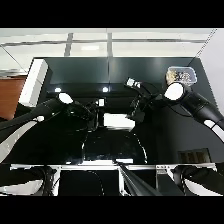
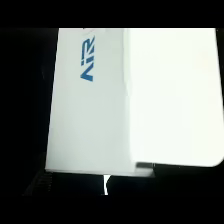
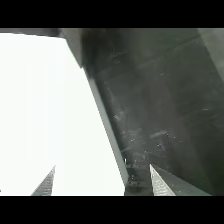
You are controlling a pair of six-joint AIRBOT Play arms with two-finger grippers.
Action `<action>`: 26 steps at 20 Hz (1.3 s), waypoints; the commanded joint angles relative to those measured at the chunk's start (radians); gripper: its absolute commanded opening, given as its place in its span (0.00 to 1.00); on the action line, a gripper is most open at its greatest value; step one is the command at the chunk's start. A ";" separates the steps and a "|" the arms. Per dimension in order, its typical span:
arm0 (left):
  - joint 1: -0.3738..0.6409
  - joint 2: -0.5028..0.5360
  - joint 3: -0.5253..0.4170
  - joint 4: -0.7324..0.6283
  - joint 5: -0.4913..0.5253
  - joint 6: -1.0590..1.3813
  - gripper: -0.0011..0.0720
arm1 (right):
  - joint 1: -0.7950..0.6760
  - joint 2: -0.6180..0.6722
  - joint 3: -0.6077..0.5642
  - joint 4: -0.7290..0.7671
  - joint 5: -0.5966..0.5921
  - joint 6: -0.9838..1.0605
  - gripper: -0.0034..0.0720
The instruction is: Fold the box and place the chain.
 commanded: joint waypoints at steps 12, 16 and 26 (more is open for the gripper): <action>-0.001 -0.001 0.001 0.000 0.000 0.001 0.56 | 0.008 -0.002 -0.022 0.082 0.086 -0.173 0.98; -0.001 -0.001 0.001 0.000 0.000 0.001 0.56 | 0.008 -0.002 -0.022 0.067 0.064 -0.184 0.98; -0.001 -0.001 0.001 0.000 0.000 0.001 0.56 | 0.008 -0.002 -0.022 0.068 0.042 -0.183 0.31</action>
